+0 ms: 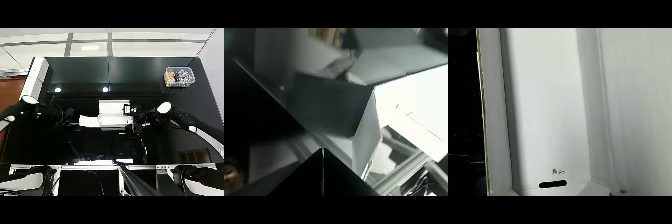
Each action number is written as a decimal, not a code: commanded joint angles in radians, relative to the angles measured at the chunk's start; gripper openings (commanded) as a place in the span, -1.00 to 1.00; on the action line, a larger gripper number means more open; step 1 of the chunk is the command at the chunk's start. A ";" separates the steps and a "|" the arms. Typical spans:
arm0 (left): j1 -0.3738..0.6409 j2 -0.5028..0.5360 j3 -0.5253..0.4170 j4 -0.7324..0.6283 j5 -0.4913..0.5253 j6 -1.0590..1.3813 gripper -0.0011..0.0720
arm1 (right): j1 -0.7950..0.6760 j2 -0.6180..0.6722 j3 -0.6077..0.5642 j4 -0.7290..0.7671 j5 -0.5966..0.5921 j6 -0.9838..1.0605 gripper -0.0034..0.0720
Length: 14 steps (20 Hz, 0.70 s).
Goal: Fold the box and place the chain.
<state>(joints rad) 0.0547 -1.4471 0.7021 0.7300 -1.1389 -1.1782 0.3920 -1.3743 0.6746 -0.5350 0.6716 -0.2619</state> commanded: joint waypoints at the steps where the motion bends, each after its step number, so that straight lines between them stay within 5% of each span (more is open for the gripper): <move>1: -0.101 -0.044 0.013 -0.047 0.036 0.008 -0.90 | 0.001 -0.001 0.000 0.000 0.001 0.000 -0.24; 6: -0.134 -0.048 0.088 -0.106 -0.032 0.141 -0.88 | 0.001 -0.001 0.000 0.001 0.000 0.000 -0.24; 7: -0.131 -0.048 0.108 -0.100 -0.068 0.159 -0.74 | 0.001 -0.001 0.000 0.001 0.001 0.000 -0.24; 9: -0.136 -0.048 0.148 -0.082 -0.117 0.158 0.56 | 0.001 -0.001 0.000 0.001 0.001 0.000 -0.24; 10: -0.136 -0.048 0.166 -0.080 -0.130 0.157 0.79 | 0.001 -0.001 0.000 0.001 0.000 0.000 -0.24; 14: -0.190 -0.048 0.215 -0.083 -0.145 0.115 0.75 | 0.001 -0.001 0.000 0.002 0.000 0.000 -0.24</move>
<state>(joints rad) -0.1013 -1.4944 0.8806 0.6468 -1.2549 -1.0431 0.3920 -1.3743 0.6746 -0.5346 0.6720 -0.2619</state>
